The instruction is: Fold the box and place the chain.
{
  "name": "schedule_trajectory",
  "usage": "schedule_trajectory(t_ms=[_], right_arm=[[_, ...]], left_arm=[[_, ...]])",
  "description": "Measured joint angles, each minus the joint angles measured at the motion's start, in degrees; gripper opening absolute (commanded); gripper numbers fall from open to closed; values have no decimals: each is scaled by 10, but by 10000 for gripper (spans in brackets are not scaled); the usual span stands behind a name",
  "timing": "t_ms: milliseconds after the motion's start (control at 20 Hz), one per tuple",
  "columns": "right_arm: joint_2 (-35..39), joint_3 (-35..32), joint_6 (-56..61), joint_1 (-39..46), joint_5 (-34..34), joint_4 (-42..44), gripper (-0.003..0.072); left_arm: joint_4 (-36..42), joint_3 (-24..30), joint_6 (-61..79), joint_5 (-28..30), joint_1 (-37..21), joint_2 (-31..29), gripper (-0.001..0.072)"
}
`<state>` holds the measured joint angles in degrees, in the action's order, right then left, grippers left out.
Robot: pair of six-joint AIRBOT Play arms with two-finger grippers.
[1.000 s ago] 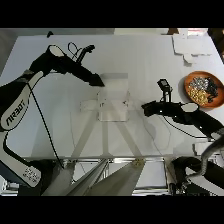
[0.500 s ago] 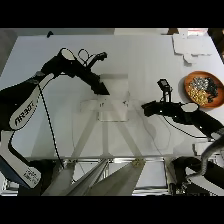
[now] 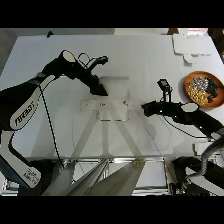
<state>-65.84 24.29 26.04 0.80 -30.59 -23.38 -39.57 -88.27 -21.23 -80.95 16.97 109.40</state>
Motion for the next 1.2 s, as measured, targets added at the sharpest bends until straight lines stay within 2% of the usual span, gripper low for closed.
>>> schedule_trajectory(t_ms=[50, 1100, 1150, 1200], right_arm=[[0, 0, 0, 0, 0, 0, 13], [0, 0, 0, 0, 1, 0, 14], [0, 0, 0, 0, 1, 0, 40], [0, 0, 0, 0, 1, 0, 209]], left_arm=[[3, 0, 8, -1, 0, 0, 11], [12, 1, 32, -24, 8, 0, 8], [12, 1, 31, -23, 10, 0, 7], [14, 1, 30, -22, 11, 0, 6]])
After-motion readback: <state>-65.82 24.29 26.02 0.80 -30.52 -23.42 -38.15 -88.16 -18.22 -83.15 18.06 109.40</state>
